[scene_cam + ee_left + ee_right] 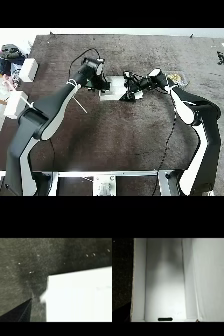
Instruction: Fold the box and place the chain.
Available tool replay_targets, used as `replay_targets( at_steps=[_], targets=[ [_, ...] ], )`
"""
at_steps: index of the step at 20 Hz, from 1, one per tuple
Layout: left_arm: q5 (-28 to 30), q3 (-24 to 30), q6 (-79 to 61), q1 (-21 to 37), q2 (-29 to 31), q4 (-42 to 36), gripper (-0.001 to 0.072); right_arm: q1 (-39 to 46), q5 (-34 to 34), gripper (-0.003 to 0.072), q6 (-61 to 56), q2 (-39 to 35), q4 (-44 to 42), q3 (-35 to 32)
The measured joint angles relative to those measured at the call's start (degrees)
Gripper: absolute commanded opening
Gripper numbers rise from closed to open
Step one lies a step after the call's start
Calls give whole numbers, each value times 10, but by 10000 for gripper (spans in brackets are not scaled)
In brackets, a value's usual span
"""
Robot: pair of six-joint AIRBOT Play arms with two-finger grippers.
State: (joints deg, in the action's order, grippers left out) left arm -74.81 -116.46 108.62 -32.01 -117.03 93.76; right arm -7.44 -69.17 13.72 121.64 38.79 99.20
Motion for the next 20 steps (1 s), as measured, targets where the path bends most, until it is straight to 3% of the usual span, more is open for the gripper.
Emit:
replay_targets(
  at_steps=[1,2,3,9,15,17,20],
  targets=[
    [-5,0,-17,0,12,-4,436,0,0,347,0,0,0,0],
    [-8,0,-37,1,25,-5,515,0,0,347,0,0,0,0],
    [-9,0,-54,3,37,-8,720,0,0,346,0,0,0,0],
    [-7,0,-195,39,77,-34,717,0,0,346,0,0,0,0],
    [42,3,-288,70,83,-62,717,0,0,346,0,0,0,0],
    [57,7,-372,95,84,-133,717,0,0,346,0,0,0,0],
    [70,28,-567,156,84,-306,717,0,0,346,0,0,0,0]
  ],
)
